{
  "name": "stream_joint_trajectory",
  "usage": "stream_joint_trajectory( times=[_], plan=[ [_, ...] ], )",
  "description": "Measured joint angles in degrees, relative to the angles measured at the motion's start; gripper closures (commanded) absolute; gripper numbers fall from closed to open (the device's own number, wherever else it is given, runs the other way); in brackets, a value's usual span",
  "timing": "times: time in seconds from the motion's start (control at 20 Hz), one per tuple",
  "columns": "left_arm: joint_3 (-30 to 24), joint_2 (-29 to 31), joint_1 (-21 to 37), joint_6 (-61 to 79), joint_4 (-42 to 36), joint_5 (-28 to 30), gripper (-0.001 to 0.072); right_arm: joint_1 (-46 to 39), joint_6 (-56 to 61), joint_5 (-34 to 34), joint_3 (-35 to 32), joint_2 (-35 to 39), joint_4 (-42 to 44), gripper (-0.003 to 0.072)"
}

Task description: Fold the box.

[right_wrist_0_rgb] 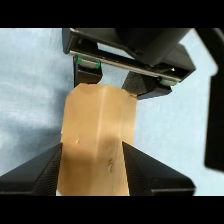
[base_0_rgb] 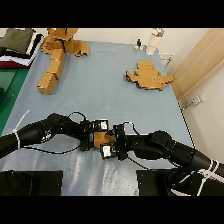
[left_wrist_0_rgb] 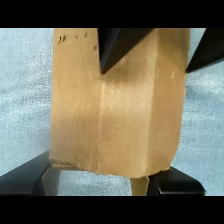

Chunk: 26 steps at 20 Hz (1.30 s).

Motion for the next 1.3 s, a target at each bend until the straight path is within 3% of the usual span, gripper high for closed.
stream_joint_trajectory(
  times=[0.25, 0.35, 0.8, 0.85, 1.3],
  plan=[
    [0.0, 0.0, 0.0, 0.0, 0.0, 0.0, 0.0286, 0.04, -0.02, 4.2, 0.0, -1.86, -1.97, 0.0084],
    [0.0, 0.0, 0.02, 0.0, -0.02, -0.02, 0.0286, 0.09, -0.04, 4.87, 0.04, -1.97, -2.82, 0.0188],
    [0.0, 0.0, 0.02, -0.02, 0.0, -0.11, 0.0286, 0.11, -0.04, 5.97, 0.11, 0.74, -5.03, 0.0196],
    [0.0, 0.0, 0.02, 0.0, -0.02, 0.09, 0.0286, 0.11, -0.04, 6.01, 0.11, 1.01, -5.33, 0.0235],
    [0.0, 0.0, 0.02, 0.0, -0.02, 0.09, 0.0286, 0.11, -0.04, 6.64, 0.11, 0.24, -5.99, 0.0269]
  ],
)
